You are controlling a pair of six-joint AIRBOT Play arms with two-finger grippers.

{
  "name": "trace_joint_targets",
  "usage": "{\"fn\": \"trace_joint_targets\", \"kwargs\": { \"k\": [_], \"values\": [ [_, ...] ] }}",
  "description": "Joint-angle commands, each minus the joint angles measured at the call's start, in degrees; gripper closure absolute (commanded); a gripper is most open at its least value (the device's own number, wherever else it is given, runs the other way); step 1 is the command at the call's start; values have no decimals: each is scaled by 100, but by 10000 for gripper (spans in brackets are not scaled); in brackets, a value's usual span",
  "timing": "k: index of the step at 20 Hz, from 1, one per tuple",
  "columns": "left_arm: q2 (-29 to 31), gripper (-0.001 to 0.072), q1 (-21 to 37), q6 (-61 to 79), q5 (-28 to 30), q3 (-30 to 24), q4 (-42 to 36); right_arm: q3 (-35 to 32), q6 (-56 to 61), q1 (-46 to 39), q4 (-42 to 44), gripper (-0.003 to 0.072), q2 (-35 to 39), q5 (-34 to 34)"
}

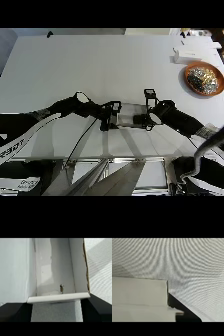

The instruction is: Fold the box and place the chain.

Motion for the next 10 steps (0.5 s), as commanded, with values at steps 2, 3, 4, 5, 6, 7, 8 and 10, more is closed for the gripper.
{"fn": "trace_joint_targets", "kwargs": {
  "k": [2, 3, 4, 5, 6, 7, 8, 10],
  "values": [
    [2, 537, -2, 4, 2, 2, 0, 4, -94, 7, 22, 596, -17, 168],
    [2, 537, -2, 4, 2, 2, 0, 4, -92, 7, 35, 504, -26, 170],
    [2, 537, -2, 4, 2, 2, 0, 4, -92, 4, 63, 487, -46, 170],
    [0, 537, -2, 4, 2, 2, 0, 4, -92, 4, 74, 487, -81, 173],
    [2, 537, -2, 4, 2, 2, 0, 2, -92, 4, 105, 488, -129, 186],
    [0, 537, -2, 4, 2, 2, 0, 4, -90, 4, 122, 489, -173, 203],
    [2, 537, -2, 4, 4, 2, 2, 2, -90, 4, 120, 504, -184, 251],
    [2, 537, -2, 4, 4, 2, 0, 4, -92, 4, 120, 599, -184, 258]
  ]
}}
